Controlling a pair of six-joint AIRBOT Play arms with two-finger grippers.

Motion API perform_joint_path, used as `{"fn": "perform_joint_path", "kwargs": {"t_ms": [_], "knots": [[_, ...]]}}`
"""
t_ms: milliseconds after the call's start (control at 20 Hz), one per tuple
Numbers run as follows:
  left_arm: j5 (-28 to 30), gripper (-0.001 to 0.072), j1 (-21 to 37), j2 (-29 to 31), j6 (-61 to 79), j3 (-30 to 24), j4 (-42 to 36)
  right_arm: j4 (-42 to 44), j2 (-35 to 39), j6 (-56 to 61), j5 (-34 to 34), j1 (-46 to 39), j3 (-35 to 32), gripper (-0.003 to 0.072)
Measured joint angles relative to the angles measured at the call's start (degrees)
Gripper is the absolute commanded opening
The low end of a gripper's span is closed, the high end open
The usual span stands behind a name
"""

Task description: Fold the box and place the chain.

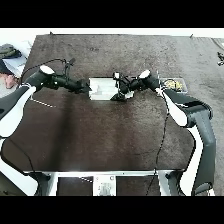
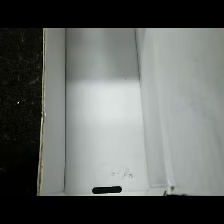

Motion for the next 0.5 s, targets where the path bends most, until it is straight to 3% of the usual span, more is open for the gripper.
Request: {"fn": "perform_joint_path", "kwargs": {"t_ms": [500], "knots": [[1.25, 0.0313, -4.61, 0.04, -14.40, 4.76, 12.26, 0.00, 0.00, 0.00, 0.00, 0.00, 0.00, 0.0167]]}}
